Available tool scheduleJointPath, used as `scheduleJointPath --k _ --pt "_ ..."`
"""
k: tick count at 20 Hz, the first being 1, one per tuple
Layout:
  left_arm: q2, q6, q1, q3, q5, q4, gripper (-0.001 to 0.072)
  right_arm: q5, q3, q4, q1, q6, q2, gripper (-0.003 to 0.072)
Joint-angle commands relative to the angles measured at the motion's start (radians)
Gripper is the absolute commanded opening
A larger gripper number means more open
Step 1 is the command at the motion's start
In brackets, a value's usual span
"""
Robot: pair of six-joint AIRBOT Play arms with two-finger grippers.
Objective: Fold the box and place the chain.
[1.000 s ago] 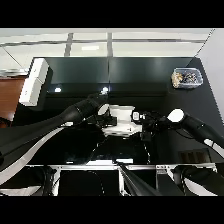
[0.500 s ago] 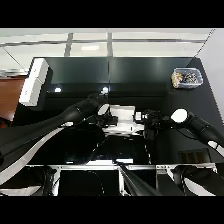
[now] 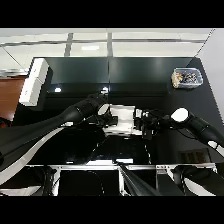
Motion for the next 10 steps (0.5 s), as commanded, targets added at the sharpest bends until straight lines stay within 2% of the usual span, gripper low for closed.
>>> scheduleJointPath --k 1,6,10 --pt "0.0 0.001 0.001 0.001 0.002 0.0 0.0026 0.006 0.001 0.126 0.002 0.017 -0.019 0.0128" --pt "0.0 0.0 0.001 0.001 0.004 0.0 0.0027 -0.048 0.001 0.192 0.088 0.018 -0.085 0.0127" --pt "0.0 0.001 0.001 0.001 0.005 0.0 0.0026 -0.052 0.001 0.189 0.085 0.018 -0.09 0.0127"
